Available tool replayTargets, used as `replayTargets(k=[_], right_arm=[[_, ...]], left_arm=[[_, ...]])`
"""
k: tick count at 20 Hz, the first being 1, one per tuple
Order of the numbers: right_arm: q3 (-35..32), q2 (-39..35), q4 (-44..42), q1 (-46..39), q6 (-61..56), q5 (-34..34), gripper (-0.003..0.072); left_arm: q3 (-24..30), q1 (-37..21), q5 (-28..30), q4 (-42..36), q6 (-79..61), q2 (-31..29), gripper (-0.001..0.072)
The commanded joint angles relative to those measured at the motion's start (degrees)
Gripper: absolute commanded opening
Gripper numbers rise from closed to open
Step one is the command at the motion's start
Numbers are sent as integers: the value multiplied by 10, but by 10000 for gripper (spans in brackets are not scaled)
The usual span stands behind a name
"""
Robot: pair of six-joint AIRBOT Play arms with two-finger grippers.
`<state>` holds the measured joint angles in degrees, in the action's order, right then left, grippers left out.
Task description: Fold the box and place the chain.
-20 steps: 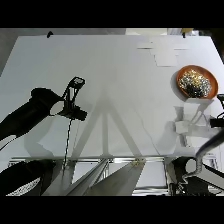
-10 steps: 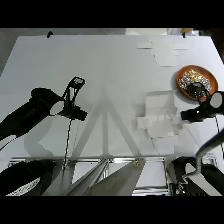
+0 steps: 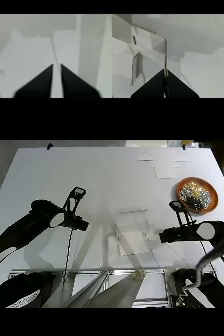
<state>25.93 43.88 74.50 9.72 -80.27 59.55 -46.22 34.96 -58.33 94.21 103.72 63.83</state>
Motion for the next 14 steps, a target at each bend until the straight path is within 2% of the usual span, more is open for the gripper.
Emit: replayTargets(k=[1, 3, 5, 7, 9, 10, 11, 14], right_arm=[[-5, -7, -19, 48, -9, -23, 21], [-5, -7, -19, 61, -9, -22, 21], [-5, -7, -20, 64, -9, -22, 21], [-5, -7, -20, 64, -9, -22, 21], [-5, -7, -20, 64, -9, -22, 21], [-5, -7, -20, 64, -9, -22, 21], [-5, -7, -19, 64, -9, -22, 21], [-5, -7, -19, 64, -9, -23, 21]], left_arm=[[0, 1, 111, -67, -74, 6, 438], [0, 0, 159, -231, -262, 28, 478], [0, 0, 157, -442, -490, 66, 490], [0, -1, 149, -570, -620, 104, 587], [0, -3, 148, -617, -666, 128, 590], [0, -5, 145, -627, -677, 133, 641], [0, -8, 139, -630, -682, 133, 660], [0, -20, 114, -633, -707, 132, 648]])
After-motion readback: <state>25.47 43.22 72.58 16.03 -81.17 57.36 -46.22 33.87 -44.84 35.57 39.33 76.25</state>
